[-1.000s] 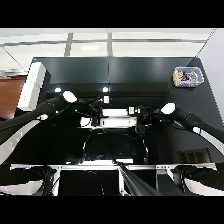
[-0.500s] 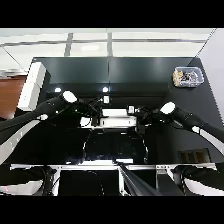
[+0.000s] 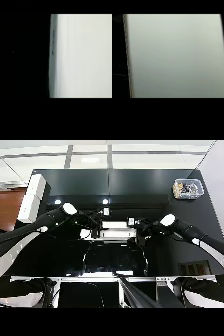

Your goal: Fold the box and place the chain.

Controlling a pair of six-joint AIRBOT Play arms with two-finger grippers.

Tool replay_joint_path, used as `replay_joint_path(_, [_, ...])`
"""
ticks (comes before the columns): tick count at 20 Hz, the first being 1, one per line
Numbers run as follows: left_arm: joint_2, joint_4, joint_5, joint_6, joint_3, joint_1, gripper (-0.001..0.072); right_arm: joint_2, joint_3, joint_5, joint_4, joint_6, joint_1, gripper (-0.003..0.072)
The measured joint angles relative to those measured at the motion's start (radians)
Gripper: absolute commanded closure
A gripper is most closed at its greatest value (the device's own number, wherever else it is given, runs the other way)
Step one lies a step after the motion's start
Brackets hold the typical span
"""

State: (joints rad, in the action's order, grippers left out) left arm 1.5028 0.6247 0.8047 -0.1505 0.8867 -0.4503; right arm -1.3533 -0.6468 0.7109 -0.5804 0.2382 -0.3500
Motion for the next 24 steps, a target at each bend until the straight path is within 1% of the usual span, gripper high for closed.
replay_joint_path(4, [0.0, 0.0, 0.0, 0.0, 0.0, 0.0, 0.0678, 0.0, 0.0, 0.0, 0.0, 0.0, 0.0, 0.0154])
replay_joint_path(5, [-0.001, 0.0, 0.0, 0.002, 0.0, 0.001, 0.0601, 0.0, 0.0, -0.001, 0.0, 0.0, 0.0, 0.0154])
replay_joint_path(7, [-0.01, -0.003, 0.0, 0.017, 0.0, 0.005, 0.0124, 0.0, 0.0, -0.002, 0.0, 0.0, 0.0, 0.0154])
replay_joint_path(8, [-0.018, -0.002, 0.002, 0.028, 0.0, 0.008, -0.0005, 0.0, 0.0, -0.002, 0.0, 0.001, 0.0, 0.0155])
replay_joint_path(10, [-0.047, 0.006, 0.015, 0.066, 0.0, 0.021, -0.0005, 0.0, 0.0, -0.002, 0.0, 0.001, 0.0, 0.0155])
replay_joint_path(13, [-0.122, 0.097, 0.05, 0.165, 0.0, 0.052, -0.0005, 0.0, 0.0, -0.002, 0.0, 0.001, 0.0, 0.0156])
replay_joint_path(14, [-0.157, 0.151, 0.068, 0.222, 0.0, 0.065, -0.0003, 0.0, 0.0, -0.002, 0.0, 0.001, 0.0, 0.0156])
replay_joint_path(15, [-0.196, 0.215, 0.085, 0.289, 0.0, 0.08, -0.0001, 0.0, 0.0, -0.002, 0.0, 0.001, 0.0, 0.0179])
replay_joint_path(16, [-0.232, 0.269, 0.108, 0.359, 0.0, 0.096, 0.0002, 0.0, 0.0, -0.001, 0.0, 0.0, 0.0, 0.0348])
replay_joint_path(17, [-0.269, 0.32, 0.153, 0.438, 0.0, 0.114, 0.0033, 0.0, 0.0, 0.0, 0.0, 0.001, 0.0, 0.0468])
replay_joint_path(18, [-0.299, 0.351, 0.204, 0.512, 0.0, 0.13, 0.0214, 0.0, 0.0, 0.0, 0.0, 0.001, 0.0, 0.0498])
replay_joint_path(19, [-0.324, 0.37, 0.266, 0.59, 0.0, 0.146, 0.0606, 0.0, 0.0, 0.0, 0.0, 0.001, 0.0, 0.0497])
replay_joint_path(20, [-0.339, 0.369, 0.326, 0.653, -0.002, 0.158, 0.0682, 0.0, 0.0, 0.0, 0.0, 0.001, 0.0, 0.0497])
replay_joint_path(22, [-0.353, 0.307, 0.446, 0.739, -0.02, 0.169, 0.0682, 0.0, 0.0, 0.001, 0.0, 0.001, 0.0, 0.0497])
replay_joint_path(23, [-0.354, 0.253, 0.471, 0.766, -0.035, 0.167, 0.0682, 0.0, 0.0, 0.001, 0.0, 0.001, 0.0, 0.0497])
replay_joint_path(24, [-0.353, 0.193, 0.47, 0.789, -0.055, 0.162, 0.0682, 0.0, 0.0, 0.001, 0.0, 0.001, 0.0, 0.0498])
